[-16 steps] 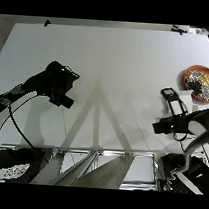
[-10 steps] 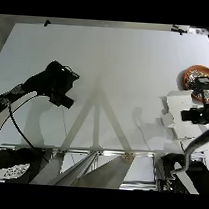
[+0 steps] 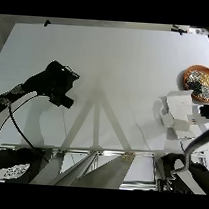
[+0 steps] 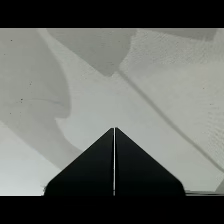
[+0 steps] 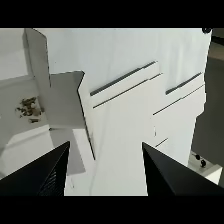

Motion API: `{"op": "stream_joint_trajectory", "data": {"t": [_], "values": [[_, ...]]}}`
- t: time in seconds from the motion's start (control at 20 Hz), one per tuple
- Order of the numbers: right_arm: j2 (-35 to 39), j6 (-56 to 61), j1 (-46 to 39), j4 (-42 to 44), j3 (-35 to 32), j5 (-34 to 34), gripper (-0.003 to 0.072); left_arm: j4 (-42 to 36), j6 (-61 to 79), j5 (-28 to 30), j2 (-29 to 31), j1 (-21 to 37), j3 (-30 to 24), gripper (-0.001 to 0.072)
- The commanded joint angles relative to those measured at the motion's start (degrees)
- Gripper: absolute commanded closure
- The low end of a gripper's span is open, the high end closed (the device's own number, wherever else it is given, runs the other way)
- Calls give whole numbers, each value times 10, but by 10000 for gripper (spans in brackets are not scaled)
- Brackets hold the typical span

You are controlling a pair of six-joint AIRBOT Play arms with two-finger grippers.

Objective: Fold the box and place the chain.

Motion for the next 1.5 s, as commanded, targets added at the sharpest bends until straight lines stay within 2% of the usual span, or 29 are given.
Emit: {"op": "stream_joint_trajectory", "data": {"t": [0.0,0.1,0.15,0.25,0.3,0.35,0.6,0.75,0.85,1.0,1.15,1.25,1.45], "values": [[-87,-1,-23,-32,0,-41,196,0,0,0,0,0,0,698],[-121,3,-25,-33,0,-60,233,0,0,0,0,0,0,698],[-135,3,-25,-33,0,-68,295,0,0,0,0,0,0,698],[-147,5,-25,-32,0,-83,552,0,0,0,0,0,0,698],[-147,5,-25,-33,0,-87,652,0,0,0,0,0,0,698],[-147,5,-25,-33,0,-86,671,0,0,0,0,0,0,698],[-128,5,-25,-24,0,-56,673,0,0,0,0,0,0,698],[-73,2,-22,38,0,-57,675,0,0,0,0,0,0,698],[-19,-31,-14,130,0,-73,675,0,0,0,0,0,0,699],[69,-125,8,347,0,-89,675,0,0,0,0,0,0,699],[123,-187,26,534,0,-78,675,0,1,0,0,0,0,698],[135,-214,40,607,0,-64,675,9,64,0,0,1,0,699],[145,-241,88,663,-27,-74,675,6,71,0,0,0,0,698]]}}
